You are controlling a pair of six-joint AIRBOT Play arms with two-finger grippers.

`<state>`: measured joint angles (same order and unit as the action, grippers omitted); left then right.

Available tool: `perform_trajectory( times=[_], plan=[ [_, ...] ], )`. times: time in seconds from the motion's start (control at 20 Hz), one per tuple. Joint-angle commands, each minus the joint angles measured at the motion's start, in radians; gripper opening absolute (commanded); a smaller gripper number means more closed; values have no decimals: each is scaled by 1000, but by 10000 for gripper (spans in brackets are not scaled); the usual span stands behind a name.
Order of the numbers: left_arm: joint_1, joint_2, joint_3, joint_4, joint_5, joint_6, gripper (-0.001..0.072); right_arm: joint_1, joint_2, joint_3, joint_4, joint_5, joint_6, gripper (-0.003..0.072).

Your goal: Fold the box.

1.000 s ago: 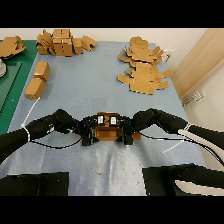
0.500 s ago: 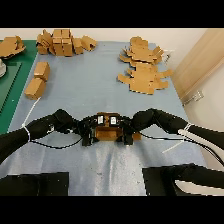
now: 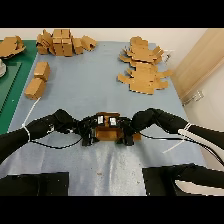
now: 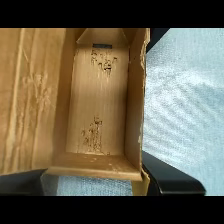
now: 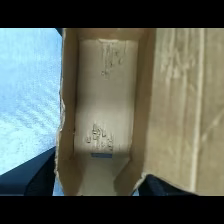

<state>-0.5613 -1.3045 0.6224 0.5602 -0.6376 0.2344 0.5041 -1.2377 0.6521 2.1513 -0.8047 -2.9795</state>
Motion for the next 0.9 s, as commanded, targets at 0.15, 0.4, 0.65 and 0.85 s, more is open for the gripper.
perform_trajectory(
  times=[0.15, 0.4, 0.65, 0.85],
  plan=[
    [0, -1, 0, 0, 0, 0, 525, -50, 84, 28, -261, -98, 216, 720],
    [0, -1, 0, 0, 0, 0, 525, -112, 242, 28, -389, -260, 496, 720],
    [0, -1, 0, 0, 0, 0, 526, -112, 369, 27, -69, -376, 798, 718],
    [0, -1, 0, 0, 0, 0, 526, -111, 381, 17, 83, -381, 1049, 578]
  ],
)
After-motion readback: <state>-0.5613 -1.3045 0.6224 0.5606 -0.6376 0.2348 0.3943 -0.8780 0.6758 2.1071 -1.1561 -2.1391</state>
